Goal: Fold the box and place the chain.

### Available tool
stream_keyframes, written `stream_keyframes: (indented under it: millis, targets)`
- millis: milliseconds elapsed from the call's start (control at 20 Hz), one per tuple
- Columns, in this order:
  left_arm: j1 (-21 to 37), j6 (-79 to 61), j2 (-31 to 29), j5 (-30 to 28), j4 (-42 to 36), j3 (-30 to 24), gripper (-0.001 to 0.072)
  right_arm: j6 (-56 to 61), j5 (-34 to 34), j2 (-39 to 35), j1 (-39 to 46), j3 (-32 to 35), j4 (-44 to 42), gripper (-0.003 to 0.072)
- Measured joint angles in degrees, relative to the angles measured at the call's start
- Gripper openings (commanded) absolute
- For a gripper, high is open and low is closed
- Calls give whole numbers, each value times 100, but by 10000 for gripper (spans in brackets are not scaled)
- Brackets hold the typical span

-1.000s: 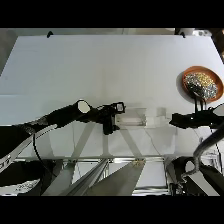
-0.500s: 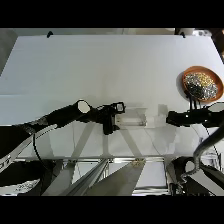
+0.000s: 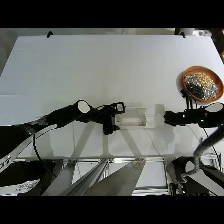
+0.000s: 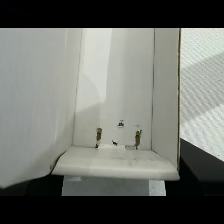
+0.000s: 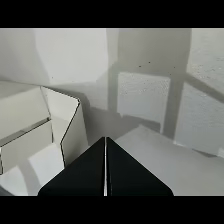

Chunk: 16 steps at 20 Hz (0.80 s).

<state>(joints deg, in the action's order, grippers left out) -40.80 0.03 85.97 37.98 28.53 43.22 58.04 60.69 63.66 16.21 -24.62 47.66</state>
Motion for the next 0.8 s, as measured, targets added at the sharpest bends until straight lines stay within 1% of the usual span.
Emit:
stream_keyframes:
  millis: [300, 450, 500, 550, 600, 800]
  targets:
    - [0, 0, 0, 0, 0, 0, 438, -52, -192, 264, -503, 42, -221, 17]
    - [0, 2, 0, 0, 0, 0, 438, -254, -181, 310, -660, 33, -647, 27]
    - [0, 2, 0, 0, -2, 0, 438, -317, -114, 304, -688, 11, -787, 91]
    - [0, 0, 0, 0, -2, 0, 438, -369, -33, 289, -704, -7, -870, 201]
    - [0, 0, 0, 0, 0, 0, 438, -415, 63, 271, -719, -22, -925, 259]
    - [0, 0, 0, 0, 0, 0, 438, -533, 400, 234, -745, -48, -1086, 261]
